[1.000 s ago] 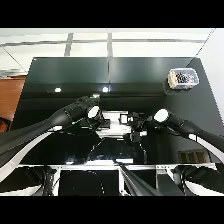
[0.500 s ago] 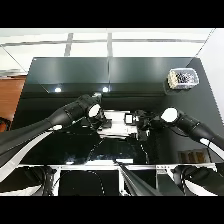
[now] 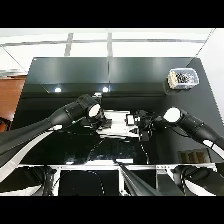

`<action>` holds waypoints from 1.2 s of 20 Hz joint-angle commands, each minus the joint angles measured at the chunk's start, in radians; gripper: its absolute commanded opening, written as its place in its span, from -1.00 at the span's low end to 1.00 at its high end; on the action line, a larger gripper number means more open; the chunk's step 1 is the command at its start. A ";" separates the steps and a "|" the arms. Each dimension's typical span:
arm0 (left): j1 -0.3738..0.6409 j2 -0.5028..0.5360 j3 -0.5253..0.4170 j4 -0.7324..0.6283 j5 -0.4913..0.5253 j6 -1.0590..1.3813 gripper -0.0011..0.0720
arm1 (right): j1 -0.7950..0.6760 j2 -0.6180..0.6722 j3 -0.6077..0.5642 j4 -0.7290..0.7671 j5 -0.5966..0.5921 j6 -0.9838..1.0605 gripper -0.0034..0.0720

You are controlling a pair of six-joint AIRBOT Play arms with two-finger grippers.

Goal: Fold the box and place the chain.

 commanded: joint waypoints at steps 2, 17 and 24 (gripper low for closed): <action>0.001 0.000 0.001 -0.001 0.001 -0.001 -0.89 | 0.001 -0.004 0.000 0.051 0.019 0.000 -0.29; 0.003 -0.002 0.001 -0.015 -0.001 -0.003 -0.89 | 0.072 -0.077 0.001 0.234 -0.077 0.031 -0.17; 0.003 -0.002 0.001 -0.023 0.002 -0.004 -0.89 | 0.055 -0.040 0.011 0.188 -0.043 0.285 -0.90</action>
